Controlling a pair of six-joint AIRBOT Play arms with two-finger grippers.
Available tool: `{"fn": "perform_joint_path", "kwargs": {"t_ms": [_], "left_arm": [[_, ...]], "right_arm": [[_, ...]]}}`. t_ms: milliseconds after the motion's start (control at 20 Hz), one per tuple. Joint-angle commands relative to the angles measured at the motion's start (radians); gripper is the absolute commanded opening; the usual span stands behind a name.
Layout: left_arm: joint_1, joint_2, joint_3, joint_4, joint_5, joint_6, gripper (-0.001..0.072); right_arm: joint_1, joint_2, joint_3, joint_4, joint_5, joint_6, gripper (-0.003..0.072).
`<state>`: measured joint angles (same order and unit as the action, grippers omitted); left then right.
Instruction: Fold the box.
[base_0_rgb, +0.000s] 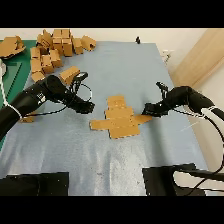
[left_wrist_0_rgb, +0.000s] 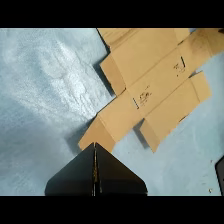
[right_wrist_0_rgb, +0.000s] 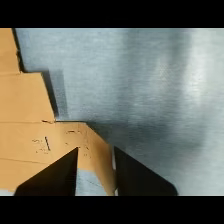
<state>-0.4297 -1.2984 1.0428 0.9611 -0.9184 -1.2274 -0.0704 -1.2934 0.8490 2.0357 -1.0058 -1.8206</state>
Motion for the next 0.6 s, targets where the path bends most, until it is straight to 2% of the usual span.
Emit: {"fn": "perform_joint_path", "kwargs": {"t_ms": [0,350,400,450,500,550], "left_arm": [[0.000,-0.001,0.001,-0.014,0.060,0.000,0.0010],[0.000,-0.001,0.001,-0.121,0.035,-0.029,0.0010],[0.000,-0.003,0.001,-0.128,0.024,-0.043,0.0011],[0.002,-0.004,0.001,-0.128,0.008,-0.057,0.0011],[0.003,-0.004,0.001,-0.129,-0.010,-0.056,0.0011],[0.005,-0.004,0.001,-0.132,-0.029,-0.057,0.0012]], "right_arm": [[0.006,-0.034,0.002,0.052,-0.034,-0.054,0.0291],[0.006,-0.037,0.003,0.137,-0.071,-0.100,0.0284],[0.006,-0.037,0.003,0.147,-0.082,-0.100,0.0265],[0.010,-0.037,0.003,0.161,-0.101,-0.101,0.0175],[0.020,-0.037,0.003,0.169,-0.119,-0.102,0.0144],[0.037,-0.037,0.003,0.170,-0.133,-0.103,0.0145]]}}
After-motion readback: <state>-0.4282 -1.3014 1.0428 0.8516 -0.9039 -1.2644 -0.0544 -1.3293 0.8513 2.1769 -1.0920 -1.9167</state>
